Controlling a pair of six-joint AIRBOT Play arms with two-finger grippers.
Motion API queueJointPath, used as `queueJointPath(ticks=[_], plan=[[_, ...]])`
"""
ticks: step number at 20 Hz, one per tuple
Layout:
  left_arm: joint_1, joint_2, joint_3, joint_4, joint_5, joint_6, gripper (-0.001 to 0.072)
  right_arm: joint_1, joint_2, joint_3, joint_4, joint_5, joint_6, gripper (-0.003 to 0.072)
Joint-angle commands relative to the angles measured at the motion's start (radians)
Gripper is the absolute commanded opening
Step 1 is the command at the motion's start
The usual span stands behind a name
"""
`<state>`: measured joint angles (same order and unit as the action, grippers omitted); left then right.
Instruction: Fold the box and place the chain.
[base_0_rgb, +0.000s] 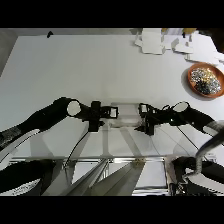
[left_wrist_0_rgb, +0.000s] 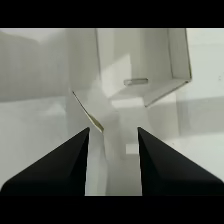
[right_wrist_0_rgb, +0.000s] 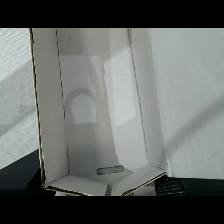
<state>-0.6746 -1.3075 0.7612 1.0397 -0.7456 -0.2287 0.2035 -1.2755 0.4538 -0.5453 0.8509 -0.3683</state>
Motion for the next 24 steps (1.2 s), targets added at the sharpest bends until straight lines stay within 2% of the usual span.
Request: queueJointPath(ticks=[1, 5, 7, 13, 14, 15, 16, 24], plan=[[0.0, -0.028, -0.001, -0.045, 0.037, 0.053, 0.0342, 0.0, 0.001, 0.001, 0.0, 0.0, 0.0, 0.0338], [-0.009, -0.031, -0.001, -0.064, 0.023, 0.053, 0.0339, 0.0, 0.001, 0.001, 0.0, 0.0, 0.0, 0.0338], [-0.025, -0.031, -0.001, -0.065, 0.004, 0.053, 0.0308, 0.0, 0.001, 0.001, 0.0, 0.0, 0.0, 0.0338], [-0.034, -0.031, -0.001, -0.118, 0.0, 0.053, 0.0306, 0.0, 0.001, 0.001, 0.0, 0.0, 0.0, 0.0338], [-0.038, -0.031, -0.001, -0.121, 0.002, 0.053, 0.0296, 0.0, 0.001, 0.001, 0.0, 0.0, 0.0, 0.0338], [-0.038, -0.031, -0.001, -0.125, 0.003, 0.053, 0.0228, 0.0, 0.001, 0.001, 0.0, 0.0, 0.0, 0.0338], [-0.038, -0.031, -0.001, -0.132, 0.008, 0.053, 0.0206, 0.0, 0.001, 0.001, 0.0, 0.0, 0.0, 0.0338], [-0.06, -0.035, -0.001, -0.19, 0.112, 0.054, 0.0201, 0.0, 0.001, 0.001, 0.0, 0.0, 0.0, 0.0338]])
